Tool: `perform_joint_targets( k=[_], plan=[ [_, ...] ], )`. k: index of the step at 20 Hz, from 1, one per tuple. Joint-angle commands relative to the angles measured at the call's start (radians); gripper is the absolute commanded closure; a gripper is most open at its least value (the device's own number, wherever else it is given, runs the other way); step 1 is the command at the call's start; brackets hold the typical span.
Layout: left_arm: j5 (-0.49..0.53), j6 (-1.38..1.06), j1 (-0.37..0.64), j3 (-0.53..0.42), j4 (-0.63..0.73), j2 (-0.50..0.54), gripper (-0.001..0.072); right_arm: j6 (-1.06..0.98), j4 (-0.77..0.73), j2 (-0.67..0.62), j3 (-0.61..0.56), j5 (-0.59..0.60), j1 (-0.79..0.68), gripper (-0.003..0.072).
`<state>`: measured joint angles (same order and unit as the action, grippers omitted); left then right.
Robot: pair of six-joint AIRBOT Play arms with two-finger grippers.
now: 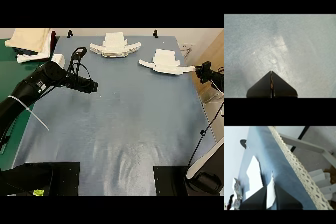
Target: Fold the box.
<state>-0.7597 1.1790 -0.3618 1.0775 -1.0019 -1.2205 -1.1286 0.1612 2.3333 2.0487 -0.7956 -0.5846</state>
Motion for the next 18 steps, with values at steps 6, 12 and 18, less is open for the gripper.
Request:
perform_joint_targets(
  k=[6, 12, 18],
  plan=[
    [0.001, 0.0, 0.0, 0.0, 0.0, 0.0, 0.0693, -0.112, 0.173, 0.0, 0.0, -0.055, 0.0, 0.0534],
    [0.002, -0.001, 0.0, 0.0, -0.001, 0.0, 0.0693, -0.107, 0.14, 0.0, 0.001, -0.083, 0.0, 0.0619],
    [0.001, 0.0, 0.0, 0.0, 0.0, 0.0, 0.0693, 0.013, -0.001, -0.034, 0.01, -0.202, 0.0, 0.0683]
  ],
)
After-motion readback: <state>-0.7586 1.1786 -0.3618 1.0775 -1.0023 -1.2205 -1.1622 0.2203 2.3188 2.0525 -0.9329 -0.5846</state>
